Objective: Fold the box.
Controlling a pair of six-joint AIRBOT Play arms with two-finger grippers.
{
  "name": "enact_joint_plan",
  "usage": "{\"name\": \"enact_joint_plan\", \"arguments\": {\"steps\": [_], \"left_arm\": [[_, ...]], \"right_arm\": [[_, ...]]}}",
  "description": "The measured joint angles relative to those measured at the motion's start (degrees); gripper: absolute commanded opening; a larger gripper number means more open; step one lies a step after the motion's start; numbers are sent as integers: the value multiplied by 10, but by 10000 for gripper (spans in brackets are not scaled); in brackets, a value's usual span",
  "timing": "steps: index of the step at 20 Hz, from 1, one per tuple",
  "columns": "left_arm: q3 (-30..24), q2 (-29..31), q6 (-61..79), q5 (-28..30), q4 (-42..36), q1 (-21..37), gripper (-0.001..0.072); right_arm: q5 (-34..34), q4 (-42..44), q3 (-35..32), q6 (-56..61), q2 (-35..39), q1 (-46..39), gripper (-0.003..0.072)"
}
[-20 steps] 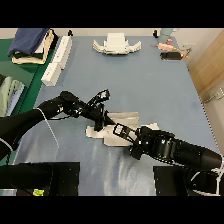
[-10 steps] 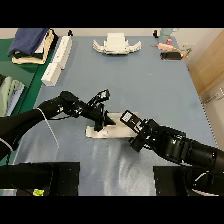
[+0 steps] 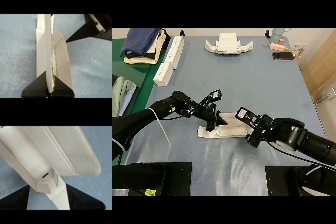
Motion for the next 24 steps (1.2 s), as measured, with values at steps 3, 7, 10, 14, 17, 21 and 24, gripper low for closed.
{"name": "enact_joint_plan", "arguments": {"steps": [3, 7, 10, 14, 17, 21, 24], "left_arm": [[0, 0, 0, 0, 0, 0, 14], [0, 0, 0, 0, 0, 0, 14], [0, 0, 0, 0, 0, 0, 14], [0, 0, 0, 0, 0, 0, 14], [0, 0, 0, 0, 0, 0, 14], [0, 0, 0, 0, 0, 0, 14], [0, 0, 0, 0, 0, 0, 14]], "right_arm": [[-8, 168, 0, -262, -3, -105, 720], [6, 369, 0, -567, -29, -217, 720], [12, 437, 0, -678, -64, -249, 720], [15, 483, 0, -744, -111, -263, 718], [11, 495, 0, -758, -126, -267, 715], [9, 498, 0, -762, -130, -268, 711], [10, 501, 0, -761, -131, -268, 711]]}}
